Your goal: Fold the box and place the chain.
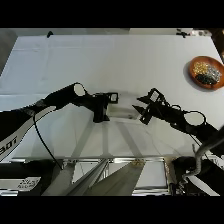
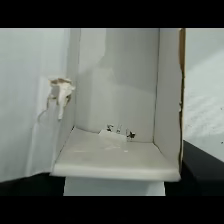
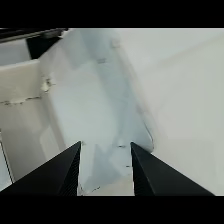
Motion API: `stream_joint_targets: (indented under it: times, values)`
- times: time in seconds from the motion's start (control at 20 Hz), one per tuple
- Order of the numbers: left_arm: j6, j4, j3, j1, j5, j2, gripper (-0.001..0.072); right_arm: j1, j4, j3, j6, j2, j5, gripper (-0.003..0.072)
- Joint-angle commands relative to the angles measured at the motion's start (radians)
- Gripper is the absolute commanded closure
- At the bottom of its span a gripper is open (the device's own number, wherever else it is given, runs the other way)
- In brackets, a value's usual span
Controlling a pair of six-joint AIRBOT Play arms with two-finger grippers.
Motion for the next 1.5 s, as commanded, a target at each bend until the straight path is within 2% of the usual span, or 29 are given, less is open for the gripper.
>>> stream_joint_targets:
  times: [0.0, 0.85, 1.1, 1.45]
  values:
    - [0.003, 0.0, 0.004, 0.0, 0.013, 0.027, 0.0497, 0.001, 0.002, 0.001, -0.003, -0.001, -0.001, 0.037]
    - [0.003, -0.015, 0.004, 0.0, 0.068, 0.027, 0.0501, 0.001, 0.003, 0.001, 0.002, -0.001, 0.011, 0.037]
    - [-0.068, -0.055, 0.004, 0.0, 0.126, 0.026, 0.0501, 0.001, 0.002, 0.001, 0.006, -0.001, 0.026, 0.037]
    - [-0.068, -0.06, 0.004, 0.0, 0.135, -0.023, 0.0498, 0.001, 0.002, 0.001, 0.006, -0.001, 0.033, 0.037]
